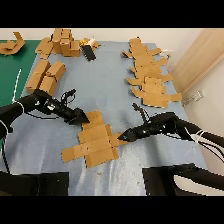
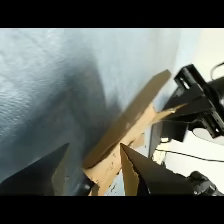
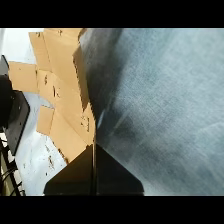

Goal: Fold the box.

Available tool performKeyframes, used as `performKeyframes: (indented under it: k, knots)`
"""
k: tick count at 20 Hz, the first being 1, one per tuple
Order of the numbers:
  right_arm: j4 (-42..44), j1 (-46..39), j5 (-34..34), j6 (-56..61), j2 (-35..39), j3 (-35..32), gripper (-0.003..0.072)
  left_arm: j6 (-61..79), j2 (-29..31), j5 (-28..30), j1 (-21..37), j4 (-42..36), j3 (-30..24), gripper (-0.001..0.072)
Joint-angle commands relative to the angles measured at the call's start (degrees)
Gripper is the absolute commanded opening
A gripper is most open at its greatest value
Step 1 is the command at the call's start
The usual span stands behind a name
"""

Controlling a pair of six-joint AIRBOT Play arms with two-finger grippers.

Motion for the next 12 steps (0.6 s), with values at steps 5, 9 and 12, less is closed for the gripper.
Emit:
performKeyframes:
  k: [5,9,12]
  knots:
    - [0.0,0.04,0.2,2.03,-0.02,-0.04,0.0004,6.27,-0.35,-8.35,-0.28,-2.32,-0.02,0.0291]
    - [0.0,0.04,0.57,2.49,-0.02,0.02,0.0004,6.99,-0.35,-10.8,-0.28,-2.36,-0.02,0.0292]
    - [-0.02,0.04,0.57,2.93,-0.02,0.02,0.0004,7.54,-0.35,-11.02,-0.28,-2.36,-0.02,0.0292]
